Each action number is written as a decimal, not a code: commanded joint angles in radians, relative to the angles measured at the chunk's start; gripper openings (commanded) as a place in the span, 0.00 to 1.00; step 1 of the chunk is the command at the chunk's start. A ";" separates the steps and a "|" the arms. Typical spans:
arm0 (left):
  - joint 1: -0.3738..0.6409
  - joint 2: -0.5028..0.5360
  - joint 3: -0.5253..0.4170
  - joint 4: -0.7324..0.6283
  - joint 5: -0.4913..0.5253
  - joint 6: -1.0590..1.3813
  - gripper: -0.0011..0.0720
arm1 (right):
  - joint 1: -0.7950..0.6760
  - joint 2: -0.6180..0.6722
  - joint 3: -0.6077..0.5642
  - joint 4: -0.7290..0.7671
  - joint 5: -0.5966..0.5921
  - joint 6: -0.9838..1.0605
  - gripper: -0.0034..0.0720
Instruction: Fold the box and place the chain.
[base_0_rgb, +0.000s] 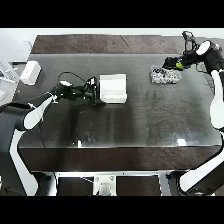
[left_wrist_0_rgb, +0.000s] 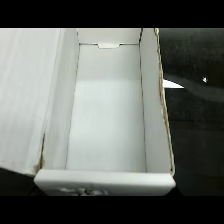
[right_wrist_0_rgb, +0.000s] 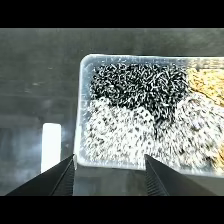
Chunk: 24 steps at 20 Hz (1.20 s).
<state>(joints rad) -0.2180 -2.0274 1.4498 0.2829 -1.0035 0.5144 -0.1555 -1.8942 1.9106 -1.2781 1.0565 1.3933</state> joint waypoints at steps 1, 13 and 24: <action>0.000 0.000 0.000 0.000 0.000 0.000 0.75 | -0.008 -0.083 0.000 0.071 -0.039 -0.044 0.70; 0.000 0.000 0.000 0.000 0.000 0.000 0.75 | 0.013 -0.150 0.002 0.056 -0.061 -0.052 0.09; 0.000 0.000 0.000 0.000 0.000 0.000 0.75 | 0.034 0.061 0.001 0.055 -0.002 -0.051 0.06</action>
<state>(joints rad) -0.2180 -2.0277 1.4498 0.2829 -1.0042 0.5140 -0.1314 -1.9030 1.9110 -1.2240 1.0176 1.3422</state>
